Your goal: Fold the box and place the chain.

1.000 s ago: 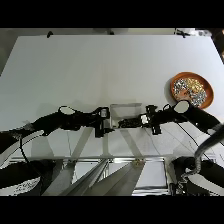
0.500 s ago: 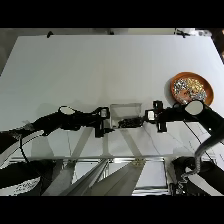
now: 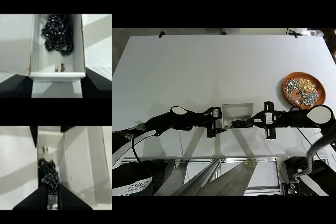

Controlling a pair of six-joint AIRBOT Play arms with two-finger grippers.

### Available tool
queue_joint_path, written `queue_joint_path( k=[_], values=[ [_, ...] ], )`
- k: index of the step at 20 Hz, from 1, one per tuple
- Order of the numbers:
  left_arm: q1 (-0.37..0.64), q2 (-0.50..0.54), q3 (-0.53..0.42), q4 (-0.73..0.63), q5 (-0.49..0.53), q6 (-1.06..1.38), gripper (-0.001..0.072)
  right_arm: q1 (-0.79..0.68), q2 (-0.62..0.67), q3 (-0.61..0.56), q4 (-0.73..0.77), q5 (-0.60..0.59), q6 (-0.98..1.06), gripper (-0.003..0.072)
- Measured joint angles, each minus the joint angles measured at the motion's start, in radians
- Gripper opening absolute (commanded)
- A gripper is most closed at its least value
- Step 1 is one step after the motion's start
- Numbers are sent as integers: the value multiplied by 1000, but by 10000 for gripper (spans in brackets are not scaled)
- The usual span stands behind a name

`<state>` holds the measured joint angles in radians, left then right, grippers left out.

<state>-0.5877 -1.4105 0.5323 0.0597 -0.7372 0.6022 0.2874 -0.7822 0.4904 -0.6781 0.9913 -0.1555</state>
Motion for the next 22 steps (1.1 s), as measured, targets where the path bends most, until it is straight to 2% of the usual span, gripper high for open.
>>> queue_joint_path(
  k=[4,7,15,16,17,18,22],
  values=[
    [0,0,0,0,0,0,208,98,-8,0,51,-142,122,11],
    [0,0,0,0,0,0,208,133,-72,0,102,-219,201,11],
    [0,0,0,0,0,-2,208,188,-287,1,375,-284,261,13],
    [0,0,0,0,-1,-3,208,200,-300,1,385,-286,261,55],
    [0,0,0,0,-1,-3,208,207,-310,1,393,-291,263,185],
    [1,0,0,0,-1,-3,208,213,-317,1,395,-290,264,257],
    [1,0,0,0,-1,-2,208,225,-330,1,389,-272,264,260]
  ],
)
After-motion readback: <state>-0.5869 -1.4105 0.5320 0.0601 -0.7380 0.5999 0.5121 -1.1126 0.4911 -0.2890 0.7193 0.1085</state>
